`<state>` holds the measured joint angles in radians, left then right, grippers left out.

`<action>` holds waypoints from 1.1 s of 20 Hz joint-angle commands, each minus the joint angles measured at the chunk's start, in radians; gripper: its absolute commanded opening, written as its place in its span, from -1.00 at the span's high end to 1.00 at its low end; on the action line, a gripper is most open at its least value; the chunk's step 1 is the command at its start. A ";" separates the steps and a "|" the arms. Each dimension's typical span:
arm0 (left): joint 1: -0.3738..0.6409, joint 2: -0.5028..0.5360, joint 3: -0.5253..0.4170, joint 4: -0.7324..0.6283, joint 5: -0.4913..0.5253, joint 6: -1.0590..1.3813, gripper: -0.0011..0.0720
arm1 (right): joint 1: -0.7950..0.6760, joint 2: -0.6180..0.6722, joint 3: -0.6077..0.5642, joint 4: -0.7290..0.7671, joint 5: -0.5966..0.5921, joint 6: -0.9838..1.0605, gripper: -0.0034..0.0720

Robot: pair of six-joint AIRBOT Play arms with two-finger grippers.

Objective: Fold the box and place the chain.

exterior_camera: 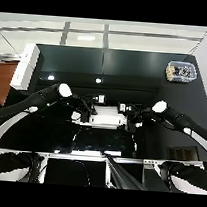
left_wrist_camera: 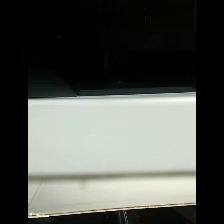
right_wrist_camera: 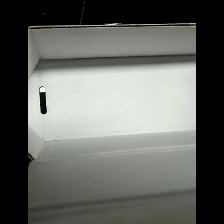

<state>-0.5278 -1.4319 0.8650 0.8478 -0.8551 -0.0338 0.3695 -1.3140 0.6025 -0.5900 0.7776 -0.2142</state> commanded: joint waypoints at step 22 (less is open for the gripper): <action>0.000 0.000 0.000 0.000 0.006 0.000 0.90 | 0.030 0.002 -0.016 -0.129 -0.021 0.092 -0.87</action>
<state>-0.5278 -1.4319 0.8650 0.8478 -0.8486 -0.0338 0.4030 -1.3128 0.5911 -0.6853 0.7513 -0.1482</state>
